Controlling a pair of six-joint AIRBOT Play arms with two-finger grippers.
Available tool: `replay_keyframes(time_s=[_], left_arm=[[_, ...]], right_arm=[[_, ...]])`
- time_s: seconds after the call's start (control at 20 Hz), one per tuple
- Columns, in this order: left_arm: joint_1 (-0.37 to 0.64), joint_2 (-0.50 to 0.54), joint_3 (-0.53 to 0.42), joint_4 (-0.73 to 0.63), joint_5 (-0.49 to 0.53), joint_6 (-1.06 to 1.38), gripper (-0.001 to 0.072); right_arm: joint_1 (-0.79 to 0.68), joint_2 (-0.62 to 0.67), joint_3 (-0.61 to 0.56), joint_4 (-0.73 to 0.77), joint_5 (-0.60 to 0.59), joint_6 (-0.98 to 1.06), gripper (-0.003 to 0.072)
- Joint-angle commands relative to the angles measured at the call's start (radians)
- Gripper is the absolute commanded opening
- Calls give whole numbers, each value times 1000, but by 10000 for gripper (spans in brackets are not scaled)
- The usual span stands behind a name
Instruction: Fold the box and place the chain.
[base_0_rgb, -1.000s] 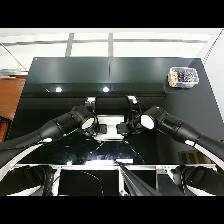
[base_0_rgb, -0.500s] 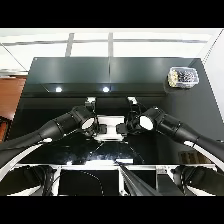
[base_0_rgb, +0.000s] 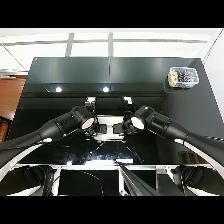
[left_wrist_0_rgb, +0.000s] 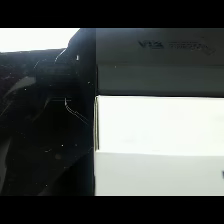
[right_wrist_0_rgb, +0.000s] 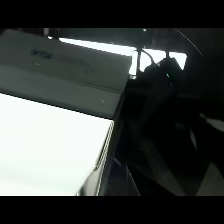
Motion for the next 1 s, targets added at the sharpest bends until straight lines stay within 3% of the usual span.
replay_keyframes(time_s=[0.0,0.45,0.5,0.6,0.65,0.7,0.9,0.95], left_arm=[[0,0,1,-1,2,0,28],[0,0,1,-3,3,0,29],[0,0,1,-3,3,0,28],[0,0,1,-3,3,0,28],[0,0,1,-3,3,0,29],[0,0,1,-3,3,0,28],[0,0,1,-3,4,0,28],[0,0,1,-3,5,0,28]], right_arm=[[19,-9,8,-16,21,53,333],[30,-58,48,-35,70,76,333],[30,-63,49,-34,75,76,294],[30,-69,49,-35,74,87,288],[30,-69,49,-35,71,87,216],[30,-70,50,-35,66,87,215],[30,-74,55,-32,61,97,50],[30,-74,55,-31,61,98,49]])
